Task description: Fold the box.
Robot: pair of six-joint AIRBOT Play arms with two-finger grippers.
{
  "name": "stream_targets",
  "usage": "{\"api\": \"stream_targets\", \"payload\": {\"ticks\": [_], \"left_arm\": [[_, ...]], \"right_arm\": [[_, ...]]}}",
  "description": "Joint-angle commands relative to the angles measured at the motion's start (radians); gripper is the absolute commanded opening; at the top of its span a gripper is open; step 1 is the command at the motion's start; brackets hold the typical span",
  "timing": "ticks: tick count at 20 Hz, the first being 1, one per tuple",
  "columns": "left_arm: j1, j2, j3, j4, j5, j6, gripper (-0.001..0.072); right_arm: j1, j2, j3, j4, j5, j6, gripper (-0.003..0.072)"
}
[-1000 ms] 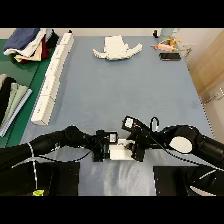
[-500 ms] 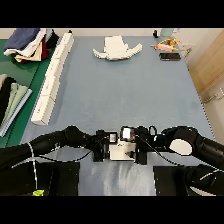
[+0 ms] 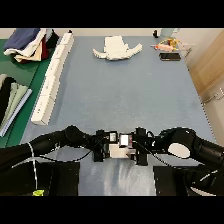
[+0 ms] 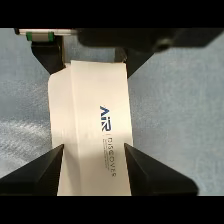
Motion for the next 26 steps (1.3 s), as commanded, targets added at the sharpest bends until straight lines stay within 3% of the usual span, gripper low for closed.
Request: {"api": "stream_targets", "payload": {"ticks": [1,18,19,20,26], "left_arm": [[0.0,0.0,0.001,0.001,-0.001,0.003,0.0497],[0.0,0.0,0.001,0.001,-0.001,0.003,0.0497],[0.0,0.0,0.001,0.001,-0.001,0.003,0.0497],[0.0,0.0,0.001,0.001,-0.001,0.003,0.0497],[0.0,0.0,0.001,0.001,0.0,0.003,0.0497]], "right_arm": [[0.002,0.011,0.0,-0.022,-0.017,-0.002,0.0587],[0.001,0.057,0.002,-0.057,-0.078,-0.002,0.0582],[0.001,0.057,0.002,-0.075,-0.083,-0.002,0.057],[0.001,0.057,0.002,-0.09,-0.084,-0.002,0.051],[0.001,0.057,0.002,-0.085,-0.08,-0.002,0.0505]]}}
